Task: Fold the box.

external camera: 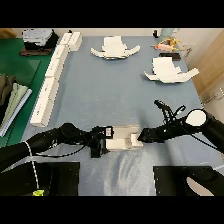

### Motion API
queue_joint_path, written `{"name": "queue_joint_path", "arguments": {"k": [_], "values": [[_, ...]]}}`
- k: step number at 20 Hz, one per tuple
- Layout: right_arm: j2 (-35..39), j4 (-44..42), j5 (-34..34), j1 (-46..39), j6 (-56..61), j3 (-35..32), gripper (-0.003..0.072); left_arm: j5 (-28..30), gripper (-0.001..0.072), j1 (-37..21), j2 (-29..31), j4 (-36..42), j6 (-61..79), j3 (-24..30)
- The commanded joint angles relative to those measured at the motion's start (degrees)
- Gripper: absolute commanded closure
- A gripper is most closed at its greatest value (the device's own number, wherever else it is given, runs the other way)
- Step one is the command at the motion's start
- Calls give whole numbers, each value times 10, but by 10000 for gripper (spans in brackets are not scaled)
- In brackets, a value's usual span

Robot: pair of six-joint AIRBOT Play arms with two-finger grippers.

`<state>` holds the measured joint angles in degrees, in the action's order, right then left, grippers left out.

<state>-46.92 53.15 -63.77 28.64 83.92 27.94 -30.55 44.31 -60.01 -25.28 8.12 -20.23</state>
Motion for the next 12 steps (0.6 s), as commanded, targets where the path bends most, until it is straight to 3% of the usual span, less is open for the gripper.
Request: {"name": "queue_joint_path", "arguments": {"k": [1,3,6,12], "values": [[-9,-3,32,40,-4,1,169,0,185,0,0,0,0,0],[-20,5,57,62,-4,1,246,0,184,0,0,0,0,0],[-48,26,64,83,38,11,279,0,184,0,0,0,0,0],[-83,219,50,177,280,75,294,0,185,0,0,0,0,0]]}}
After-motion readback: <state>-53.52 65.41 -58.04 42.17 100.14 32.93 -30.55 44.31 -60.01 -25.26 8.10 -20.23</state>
